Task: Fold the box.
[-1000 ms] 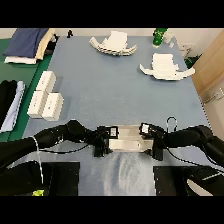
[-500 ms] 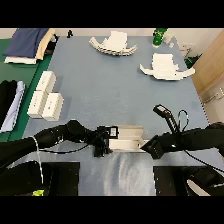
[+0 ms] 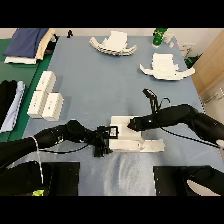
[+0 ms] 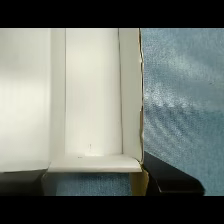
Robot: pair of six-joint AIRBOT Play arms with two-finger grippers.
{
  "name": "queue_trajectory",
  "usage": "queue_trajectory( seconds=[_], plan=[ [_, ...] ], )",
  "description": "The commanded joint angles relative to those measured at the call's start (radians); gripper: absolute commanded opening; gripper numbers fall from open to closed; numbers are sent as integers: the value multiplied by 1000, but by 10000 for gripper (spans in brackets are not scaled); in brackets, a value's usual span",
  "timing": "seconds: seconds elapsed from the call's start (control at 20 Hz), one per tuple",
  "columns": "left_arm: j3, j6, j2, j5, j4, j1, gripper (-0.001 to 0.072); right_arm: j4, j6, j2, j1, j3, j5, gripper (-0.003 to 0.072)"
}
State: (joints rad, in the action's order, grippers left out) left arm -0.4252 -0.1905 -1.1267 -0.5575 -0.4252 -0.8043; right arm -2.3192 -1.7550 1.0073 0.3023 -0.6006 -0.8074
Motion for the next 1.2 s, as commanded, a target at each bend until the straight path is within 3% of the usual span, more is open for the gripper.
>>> queue_trajectory(
  seconds=[0.0, 0.35, 0.55, 0.7, 0.85, 0.9, 0.95, 1.05, 1.15],
  plan=[
    [0, -1, -1, 0, -1, 0, 452, 9, -61, 164, 3, -27, 40, 1],
    [0, -1, -1, 0, -1, 0, 452, 6, -117, 164, 5, -28, 40, 1],
    [0, -1, -1, 0, -1, 0, 452, 11, -145, 22, 5, -28, 18, 1],
    [0, -1, -1, 0, -1, 0, 452, 74, -203, -161, 5, -27, -119, 1],
    [0, -1, -1, 0, -1, 0, 452, 149, -334, -321, 7, -9, -394, 2],
    [0, -1, -1, 0, -1, 0, 452, 167, -333, -360, 11, 1, -486, 31],
    [0, -1, -1, 0, -1, 0, 452, 196, -333, -397, 16, 15, -568, 159],
    [0, -1, -1, 0, -1, 0, 452, 280, -334, -447, 19, 54, -646, 347],
    [0, -1, -1, 0, -1, 0, 452, 389, -338, -471, 43, 94, -635, 385]
  ],
)
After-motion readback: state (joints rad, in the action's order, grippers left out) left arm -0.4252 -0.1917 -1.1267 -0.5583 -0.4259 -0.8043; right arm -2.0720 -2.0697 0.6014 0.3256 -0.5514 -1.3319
